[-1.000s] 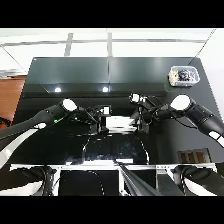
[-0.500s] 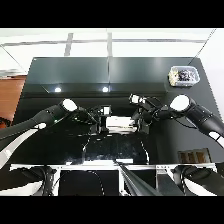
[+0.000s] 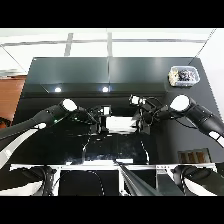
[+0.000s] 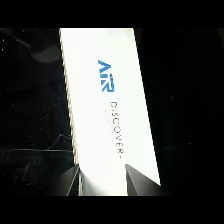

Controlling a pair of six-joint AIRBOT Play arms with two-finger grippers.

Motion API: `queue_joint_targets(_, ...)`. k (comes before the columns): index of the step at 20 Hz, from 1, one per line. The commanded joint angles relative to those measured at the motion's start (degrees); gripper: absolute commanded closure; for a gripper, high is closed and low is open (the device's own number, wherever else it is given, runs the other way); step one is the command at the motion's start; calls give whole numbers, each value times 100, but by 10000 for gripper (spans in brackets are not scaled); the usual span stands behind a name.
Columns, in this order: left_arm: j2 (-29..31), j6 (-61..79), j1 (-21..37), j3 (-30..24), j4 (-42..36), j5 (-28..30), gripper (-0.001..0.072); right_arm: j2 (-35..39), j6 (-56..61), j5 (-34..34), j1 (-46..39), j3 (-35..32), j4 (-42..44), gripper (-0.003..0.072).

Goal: Fold the box and place the chain.

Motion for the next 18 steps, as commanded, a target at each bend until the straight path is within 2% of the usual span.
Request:
queue_joint_targets(1,-2,2,-4,4,0,7,352,-22,-2,-35,2,-68,20,340)
queue_joint_targets(5,-2,2,-4,4,0,4,353,20,68,26,-2,-170,17,341)
queue_joint_targets(7,-2,2,-4,4,0,4,353,177,518,149,-20,-48,33,342)
queue_joint_targets(9,-2,2,-4,4,0,4,353,407,1239,249,-101,7,87,342)
queue_joint_targets(11,-2,2,-4,4,0,4,353,509,2649,313,-181,7,219,342)
queue_joint_targets(12,-2,2,-4,4,0,4,353,498,3517,308,-179,-20,304,466)
queue_joint_targets(13,-2,2,-4,4,0,7,353,496,4070,295,-177,-81,431,683)
queue_joint_targets(18,-2,0,-4,4,0,9,352,280,4437,-127,-179,-551,2299,670)
